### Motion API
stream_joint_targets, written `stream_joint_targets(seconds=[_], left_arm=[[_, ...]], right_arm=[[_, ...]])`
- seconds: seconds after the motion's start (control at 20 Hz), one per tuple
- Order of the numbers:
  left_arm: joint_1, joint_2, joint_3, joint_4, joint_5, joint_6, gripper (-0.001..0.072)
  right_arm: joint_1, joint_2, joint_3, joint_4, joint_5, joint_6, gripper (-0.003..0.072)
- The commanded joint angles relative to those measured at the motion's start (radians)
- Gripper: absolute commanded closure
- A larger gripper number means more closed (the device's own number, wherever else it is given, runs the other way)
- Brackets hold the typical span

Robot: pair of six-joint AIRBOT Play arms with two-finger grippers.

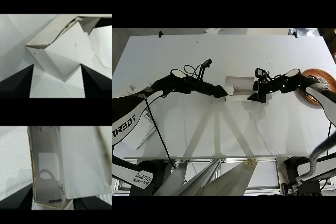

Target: Fold the box and place the chain.

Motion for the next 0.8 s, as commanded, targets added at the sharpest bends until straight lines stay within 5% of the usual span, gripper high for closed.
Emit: stream_joint_targets(seconds=[0.0, 0.5, 0.75], left_arm=[[-0.007, -0.013, 0.000, -0.081, 0.024, 0.019, 0.0061], [-0.076, -0.013, 0.000, -0.090, 0.177, -0.058, 0.0061], [-0.101, -0.011, 0.000, 0.052, 0.253, -0.178, 0.0069]], right_arm=[[0.000, 0.000, 0.001, 0.000, 0.000, 0.000, 0.0278], [0.000, 0.000, 0.001, 0.000, 0.000, 0.000, 0.0278], [0.000, 0.000, 0.001, 0.000, 0.000, 0.000, 0.0278]])
